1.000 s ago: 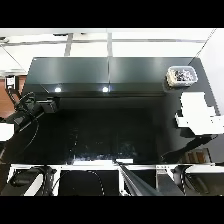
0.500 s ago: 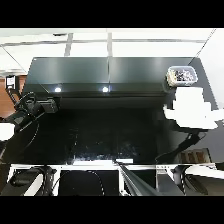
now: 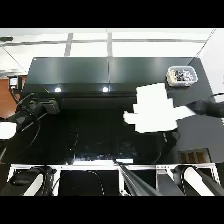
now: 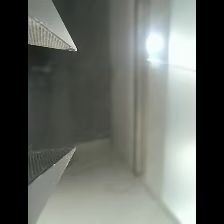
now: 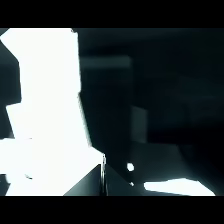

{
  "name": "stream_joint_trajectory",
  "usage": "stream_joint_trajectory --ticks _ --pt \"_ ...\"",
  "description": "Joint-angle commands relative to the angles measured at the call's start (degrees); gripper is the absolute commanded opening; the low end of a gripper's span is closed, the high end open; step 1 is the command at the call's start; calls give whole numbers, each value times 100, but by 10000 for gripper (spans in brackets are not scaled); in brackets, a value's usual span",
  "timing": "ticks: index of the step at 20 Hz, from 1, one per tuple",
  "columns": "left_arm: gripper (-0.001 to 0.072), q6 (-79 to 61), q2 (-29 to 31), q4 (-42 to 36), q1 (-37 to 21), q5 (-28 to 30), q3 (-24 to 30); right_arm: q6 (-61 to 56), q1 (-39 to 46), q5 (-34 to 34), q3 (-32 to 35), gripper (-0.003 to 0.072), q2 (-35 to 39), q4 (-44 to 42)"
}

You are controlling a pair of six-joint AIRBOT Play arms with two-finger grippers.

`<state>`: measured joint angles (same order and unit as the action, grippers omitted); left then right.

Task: Fold the box and place the chain.

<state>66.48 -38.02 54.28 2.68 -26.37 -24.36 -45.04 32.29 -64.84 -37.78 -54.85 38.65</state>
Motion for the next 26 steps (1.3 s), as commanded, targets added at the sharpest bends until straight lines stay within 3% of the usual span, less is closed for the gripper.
stream_joint_trajectory --ticks 1,3,6,8,11,17,19,22,25,26 --pt "704 -33 -568 -509 317 -538 -173 221 -1381 1329 1427 14 728 -1565" --pt "704 -33 -1266 -866 542 -1156 -636 369 -2374 2271 2026 14 793 -2074" --pt "704 -81 -2621 -1735 468 -2365 -1589 363 -3508 3237 2260 14 791 -2100" --pt "704 -404 -3506 -2347 422 -3174 -2149 348 -3901 3475 2260 14 791 -2129" --pt "704 -343 -4494 -2529 575 -3609 -2728 345 -4076 3491 2260 14 791 -2129" --pt "704 -293 -5670 -2542 1099 -3880 -3543 328 -4076 3438 2260 14 791 -2131" --pt "704 -284 -6037 -2540 1207 -4297 -3856 330 -4076 3351 2260 14 791 -2129" --pt "704 -802 -6494 -2546 1259 -5362 -4317 330 -4076 3292 2260 14 791 -2129" --pt "661 -1390 -6771 -2402 1285 -6236 -4695 330 -4076 3292 2260 14 791 -2129" --pt "564 -1497 -6791 -2286 1311 -6240 -4758 330 -4076 3292 2260 14 791 -2129"
